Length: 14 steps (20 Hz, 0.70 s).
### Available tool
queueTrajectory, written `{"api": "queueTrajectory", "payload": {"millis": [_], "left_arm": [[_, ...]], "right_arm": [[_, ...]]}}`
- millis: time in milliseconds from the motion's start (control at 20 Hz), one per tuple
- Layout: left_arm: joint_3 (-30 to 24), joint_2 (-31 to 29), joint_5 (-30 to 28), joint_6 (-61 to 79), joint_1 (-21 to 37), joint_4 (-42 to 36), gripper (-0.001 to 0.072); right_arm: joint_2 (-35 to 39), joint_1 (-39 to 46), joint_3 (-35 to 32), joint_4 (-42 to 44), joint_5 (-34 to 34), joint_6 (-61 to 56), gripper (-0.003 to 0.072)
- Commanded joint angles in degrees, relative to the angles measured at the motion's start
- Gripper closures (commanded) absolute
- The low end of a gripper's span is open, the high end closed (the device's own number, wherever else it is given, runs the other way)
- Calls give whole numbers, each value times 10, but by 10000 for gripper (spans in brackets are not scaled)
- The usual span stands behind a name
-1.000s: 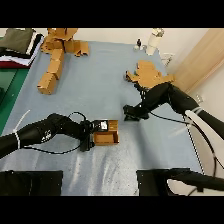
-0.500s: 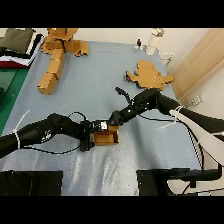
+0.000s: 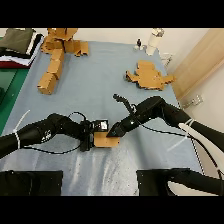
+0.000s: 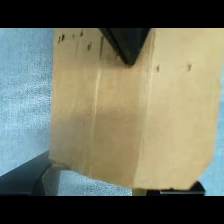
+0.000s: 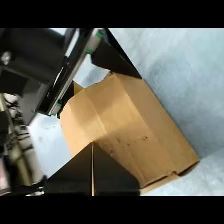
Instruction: Fold the box.
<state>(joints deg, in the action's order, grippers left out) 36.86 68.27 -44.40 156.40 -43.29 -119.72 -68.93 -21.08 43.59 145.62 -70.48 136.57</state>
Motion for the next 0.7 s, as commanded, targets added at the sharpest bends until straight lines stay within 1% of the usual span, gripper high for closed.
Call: {"api": "queueTrajectory", "payload": {"millis": [0, 150, 250, 300, 400, 550, 650], "left_arm": [[0, 0, 0, 0, 1, 0, 286], [0, 0, 0, 0, 1, 0, 286], [0, 0, 0, 0, 1, 0, 286], [0, 0, 0, 0, 0, 0, 286], [0, 0, 0, 0, 0, 0, 286], [0, 0, 0, 0, 0, 0, 286], [0, 0, 0, 0, 1, 0, 286]], "right_arm": [[52, -36, -7, -59, 60, 15, 685], [80, -93, -7, -131, 106, 12, 685], [91, -129, -12, -159, 135, 12, 684], [101, -150, -20, -175, 160, 13, 684], [132, -198, -47, -237, 226, 13, 685], [199, -265, -117, -349, 352, 13, 684], [235, -284, -153, -377, 409, 14, 683]]}}
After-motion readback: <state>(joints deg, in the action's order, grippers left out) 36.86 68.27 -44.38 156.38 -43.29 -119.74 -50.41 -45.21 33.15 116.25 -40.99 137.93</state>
